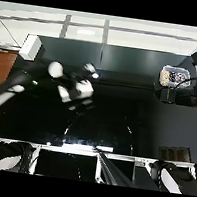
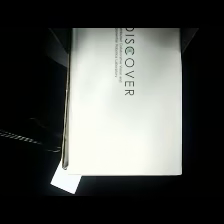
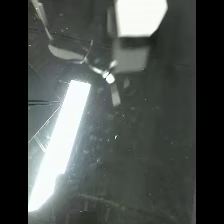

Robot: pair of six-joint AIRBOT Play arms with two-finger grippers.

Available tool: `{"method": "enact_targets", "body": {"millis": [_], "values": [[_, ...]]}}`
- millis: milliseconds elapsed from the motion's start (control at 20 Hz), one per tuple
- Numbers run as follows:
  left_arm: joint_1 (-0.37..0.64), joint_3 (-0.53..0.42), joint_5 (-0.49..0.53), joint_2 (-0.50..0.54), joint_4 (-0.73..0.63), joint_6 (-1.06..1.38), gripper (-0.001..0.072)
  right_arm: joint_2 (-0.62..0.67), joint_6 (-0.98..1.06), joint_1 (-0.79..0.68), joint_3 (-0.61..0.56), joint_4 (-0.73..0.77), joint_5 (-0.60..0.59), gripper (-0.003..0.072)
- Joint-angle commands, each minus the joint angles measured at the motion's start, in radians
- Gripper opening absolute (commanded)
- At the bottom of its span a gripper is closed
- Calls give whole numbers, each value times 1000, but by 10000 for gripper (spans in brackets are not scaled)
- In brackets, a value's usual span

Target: Fold the box and place the chain.

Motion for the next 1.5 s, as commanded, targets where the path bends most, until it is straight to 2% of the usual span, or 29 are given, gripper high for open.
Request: {"method": "enact_targets", "body": {"millis": [0,150,250,350,500,850,1050,1100,1150,1300,1450], "values": [[286,1,-57,54,62,-227,367,1,0,-1,0,0,-18,16],[546,1,-17,42,51,-381,367,1,0,-1,0,0,-31,16],[667,2,13,24,52,-389,367,1,0,-1,0,0,-37,16],[760,19,35,-11,51,-390,367,1,0,-1,0,0,-40,16],[842,96,24,-111,52,-333,367,1,1,-1,0,2,-70,15],[819,417,23,-375,3,-278,367,0,35,-1,0,27,-164,16],[790,502,14,-441,-1,-277,380,0,43,-1,0,26,-167,15],[781,504,12,-443,3,-278,565,0,43,-1,0,26,-167,15],[774,509,-2,-443,14,-284,718,0,43,-1,0,26,-167,16],[758,602,-165,-441,56,-290,718,1,42,-1,0,25,-168,16],[756,764,-377,-431,56,-406,718,1,26,-1,11,11,-166,15]]}}
